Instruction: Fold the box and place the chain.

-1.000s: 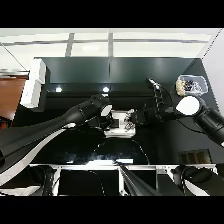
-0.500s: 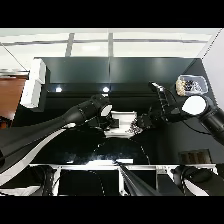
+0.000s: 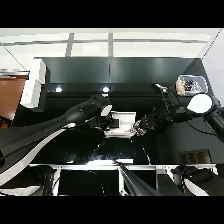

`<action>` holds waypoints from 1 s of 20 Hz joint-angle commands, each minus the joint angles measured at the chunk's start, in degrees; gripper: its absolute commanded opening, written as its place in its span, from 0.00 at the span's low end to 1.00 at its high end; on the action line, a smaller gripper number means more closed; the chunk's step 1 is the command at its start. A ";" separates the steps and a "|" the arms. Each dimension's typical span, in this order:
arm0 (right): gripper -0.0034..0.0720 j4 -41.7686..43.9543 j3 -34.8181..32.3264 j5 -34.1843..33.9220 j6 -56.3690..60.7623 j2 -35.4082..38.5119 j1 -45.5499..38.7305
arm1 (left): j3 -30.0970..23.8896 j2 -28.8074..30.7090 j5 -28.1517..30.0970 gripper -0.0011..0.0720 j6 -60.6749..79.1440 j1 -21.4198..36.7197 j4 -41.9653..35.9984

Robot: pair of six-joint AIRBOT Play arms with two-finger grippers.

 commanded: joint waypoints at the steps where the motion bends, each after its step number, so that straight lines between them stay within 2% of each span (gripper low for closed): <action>1: 0.06 5.51 0.07 1.44 -2.82 0.24 -0.39 | -0.02 0.00 -0.02 0.05 0.02 0.02 0.00; 6: 0.06 14.80 0.07 0.31 -6.25 0.24 -0.39 | -0.02 0.00 -0.02 0.05 0.02 0.02 0.00; 10: 0.06 17.42 0.07 -0.52 -7.50 0.24 -0.39 | -0.02 0.00 -0.04 0.05 0.02 0.02 0.00; 16: 0.06 15.37 0.00 -3.41 -7.41 0.20 -0.39 | -0.02 0.00 -0.04 0.05 0.02 0.02 0.00; 20: 0.06 8.00 0.00 -8.20 -2.67 -1.73 1.68 | -0.02 0.00 -0.02 0.05 0.02 0.04 0.04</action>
